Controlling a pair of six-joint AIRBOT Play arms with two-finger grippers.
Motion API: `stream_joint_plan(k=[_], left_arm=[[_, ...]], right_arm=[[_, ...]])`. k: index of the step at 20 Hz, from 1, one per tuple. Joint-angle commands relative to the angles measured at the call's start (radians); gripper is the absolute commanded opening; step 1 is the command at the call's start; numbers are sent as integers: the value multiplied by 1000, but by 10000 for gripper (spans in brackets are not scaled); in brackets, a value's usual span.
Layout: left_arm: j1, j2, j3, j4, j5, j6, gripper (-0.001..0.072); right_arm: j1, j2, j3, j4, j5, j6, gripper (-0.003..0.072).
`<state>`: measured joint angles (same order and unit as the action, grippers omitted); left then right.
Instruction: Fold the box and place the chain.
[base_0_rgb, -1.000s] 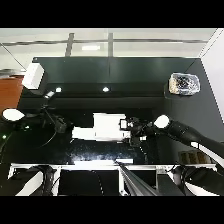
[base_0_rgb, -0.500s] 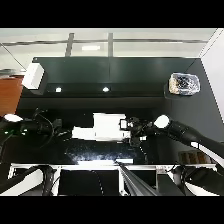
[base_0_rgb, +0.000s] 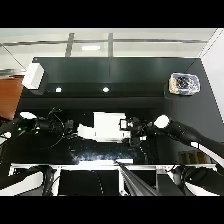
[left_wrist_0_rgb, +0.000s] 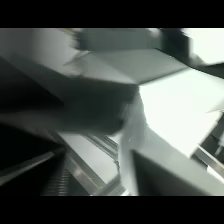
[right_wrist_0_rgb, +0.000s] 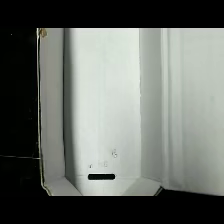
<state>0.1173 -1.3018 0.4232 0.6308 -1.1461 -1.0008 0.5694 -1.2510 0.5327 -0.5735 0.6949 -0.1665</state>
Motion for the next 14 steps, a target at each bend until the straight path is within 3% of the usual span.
stream_joint_plan(k=[1, 5, 9, 12, 14], left_arm=[[-15, 5, 20, 21, 2, 59, 627], [-18, 6, 34, 1, -46, 59, 629], [-30, 71, 34, -7, -18, 30, 629], [-65, 161, 34, -8, -7, -15, 714], [-106, 185, 34, -10, -5, -29, 713]], right_arm=[[0, -1, 1, 0, 0, 0, 201], [0, -1, 1, 0, 0, 0, 201], [0, -1, 1, 0, 0, 0, 201], [0, -1, 1, 0, 0, 0, 201], [0, -1, 1, 0, 0, 0, 201]])
